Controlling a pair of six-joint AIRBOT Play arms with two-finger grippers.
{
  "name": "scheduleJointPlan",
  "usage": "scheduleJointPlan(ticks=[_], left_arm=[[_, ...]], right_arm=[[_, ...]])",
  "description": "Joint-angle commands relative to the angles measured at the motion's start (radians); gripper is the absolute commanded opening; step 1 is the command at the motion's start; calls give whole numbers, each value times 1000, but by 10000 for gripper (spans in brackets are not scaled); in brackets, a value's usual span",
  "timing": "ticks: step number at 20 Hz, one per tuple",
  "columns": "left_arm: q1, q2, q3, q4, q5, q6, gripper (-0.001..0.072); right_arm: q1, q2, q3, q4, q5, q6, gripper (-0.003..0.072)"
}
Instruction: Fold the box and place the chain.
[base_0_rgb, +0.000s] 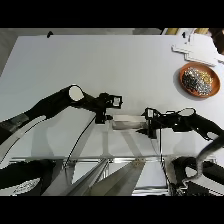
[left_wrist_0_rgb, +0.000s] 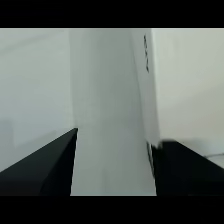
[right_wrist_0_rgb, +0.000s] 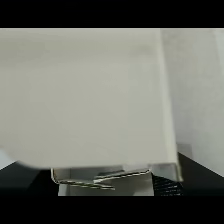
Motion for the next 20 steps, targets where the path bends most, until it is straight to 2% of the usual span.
scheduleJointPlan(ticks=[1, 2, 4, 5, 6, 7, 11, 13, 15, 17, 18, 20], left_arm=[[11, 87, 1, 212, -87, -191, 495], [11, 112, 1, 245, -114, -236, 471], [0, 162, 1, 284, -162, -304, 283], [-13, 183, 1, 288, -183, -323, 132], [-30, 200, 1, 290, -200, -328, 50], [-53, 213, 1, 288, -212, -334, 7], [-181, 220, 1, 246, -208, -417, 3], [-233, 208, 1, 201, -155, -416, 4], [-252, 179, 1, 126, -30, -414, 4], [-250, 139, 1, 34, 152, -412, 8], [-246, 119, 2, 17, 248, -412, 7], [-227, 87, 9, 13, 375, -412, 6]], right_arm=[[0, 0, 1, -1, 2, -2, 339], [0, 0, 1, -1, 2, -2, 339], [0, 0, 1, -1, 2, -2, 339], [0, 0, 1, -1, 2, -2, 339], [0, 0, 1, -1, 2, -2, 339], [0, 0, 1, -1, 2, -2, 339], [0, 0, 1, -1, 2, -2, 339], [0, 0, 1, -1, 3, -2, 339], [0, 0, 1, -1, 3, -2, 339], [0, 0, 1, -1, 3, -2, 339], [0, 0, 1, -1, 3, -2, 339], [0, 0, 1, -1, 3, -2, 339]])
